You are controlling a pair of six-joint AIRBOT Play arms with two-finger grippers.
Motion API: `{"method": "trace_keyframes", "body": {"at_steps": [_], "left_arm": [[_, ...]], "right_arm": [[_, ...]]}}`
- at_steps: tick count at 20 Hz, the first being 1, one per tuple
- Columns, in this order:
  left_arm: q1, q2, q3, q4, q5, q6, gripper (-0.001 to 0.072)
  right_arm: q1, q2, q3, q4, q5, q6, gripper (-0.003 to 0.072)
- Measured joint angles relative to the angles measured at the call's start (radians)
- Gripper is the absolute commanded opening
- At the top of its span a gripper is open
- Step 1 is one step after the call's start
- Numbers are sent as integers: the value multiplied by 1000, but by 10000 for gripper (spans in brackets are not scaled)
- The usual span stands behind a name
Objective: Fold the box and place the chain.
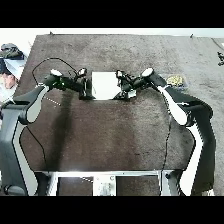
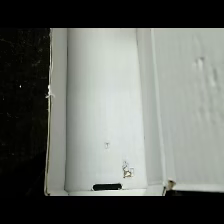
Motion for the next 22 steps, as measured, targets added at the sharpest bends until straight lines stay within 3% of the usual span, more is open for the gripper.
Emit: {"method": "trace_keyframes", "body": {"at_steps": [22], "left_arm": [[-38, 0, -1, 41, 60, -35, 714]], "right_arm": [[0, 0, 0, 1, 1, 0, 272]]}}
